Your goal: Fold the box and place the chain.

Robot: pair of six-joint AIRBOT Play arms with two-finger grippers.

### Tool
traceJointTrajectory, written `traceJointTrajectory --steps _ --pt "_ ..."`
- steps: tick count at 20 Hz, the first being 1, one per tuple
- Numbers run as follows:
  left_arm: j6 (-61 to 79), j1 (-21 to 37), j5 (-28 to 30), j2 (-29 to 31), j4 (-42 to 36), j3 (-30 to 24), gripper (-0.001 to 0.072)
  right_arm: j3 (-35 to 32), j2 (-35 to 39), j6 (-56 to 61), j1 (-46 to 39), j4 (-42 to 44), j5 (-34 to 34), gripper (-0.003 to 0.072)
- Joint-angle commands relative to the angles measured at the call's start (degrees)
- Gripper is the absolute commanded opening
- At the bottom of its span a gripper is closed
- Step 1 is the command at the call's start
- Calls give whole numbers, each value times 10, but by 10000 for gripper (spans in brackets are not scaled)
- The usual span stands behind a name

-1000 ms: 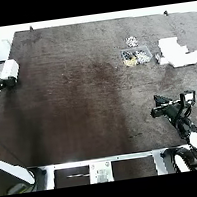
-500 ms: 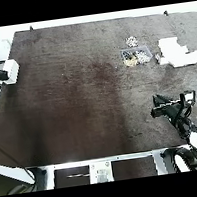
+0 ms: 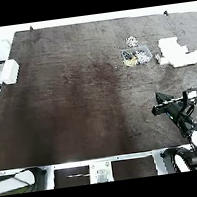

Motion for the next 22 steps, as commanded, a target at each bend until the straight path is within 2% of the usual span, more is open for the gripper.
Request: traceJointTrajectory --steps 1,2,5,8,10,12,14,16,17,20,22 --pt "188 -12 73 171 -172 -166 12 12 1 1 0 5 0 12" --pt "210 -21 88 217 -178 -211 12 17 1 1 0 5 0 12" --pt "193 -21 63 343 -183 -341 12 37 3 1 0 5 0 12" --pt "151 -21 117 461 -198 -466 12 51 3 1 0 5 0 12" --pt "153 -21 122 527 -189 -532 12 54 3 15 0 5 0 12" --pt "117 -21 117 576 -188 -570 12 56 3 18 1 5 1 12" --pt "83 -21 107 608 -174 -585 12 57 3 17 0 5 1 11" --pt "-5 -22 95 618 -101 -591 12 57 3 17 0 5 1 11" --pt "-31 -39 102 618 -87 -595 12 57 3 17 0 5 1 12" --pt "-35 -158 148 618 -78 -598 12 57 3 17 0 5 1 12" --pt "-39 -229 199 618 -70 -601 12 57 3 17 0 5 1 11"
